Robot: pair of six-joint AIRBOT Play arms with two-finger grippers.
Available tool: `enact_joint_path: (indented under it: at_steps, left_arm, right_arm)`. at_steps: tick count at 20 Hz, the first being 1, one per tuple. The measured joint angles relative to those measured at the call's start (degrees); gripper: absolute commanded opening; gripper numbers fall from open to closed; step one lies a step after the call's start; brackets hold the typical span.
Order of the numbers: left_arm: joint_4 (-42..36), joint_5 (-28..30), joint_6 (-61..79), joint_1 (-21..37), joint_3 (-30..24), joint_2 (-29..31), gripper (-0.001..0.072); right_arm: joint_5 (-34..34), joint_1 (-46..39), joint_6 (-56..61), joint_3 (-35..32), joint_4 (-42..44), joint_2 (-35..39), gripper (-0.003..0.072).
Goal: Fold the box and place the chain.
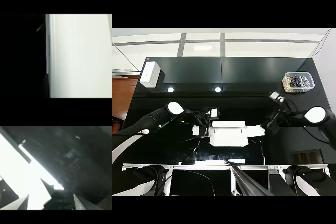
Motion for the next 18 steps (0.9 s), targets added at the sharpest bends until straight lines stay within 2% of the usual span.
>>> enact_joint_path:
  at_steps: [7, 18]
  left_arm:
    - [0.52, -0.02, 0.2, -0.07, 0.0, -0.15, 0.0025]
    - [1.7, -0.42, -2.51, -0.09, 2.16, -0.31, 0.0025]
  right_arm:
    - [-1.79, 11.98, -8.44, -0.17, -3.56, -1.14, 0.0641]
    - [2.78, 15.76, -20.61, -1.38, 1.11, -3.82, 0.0641]
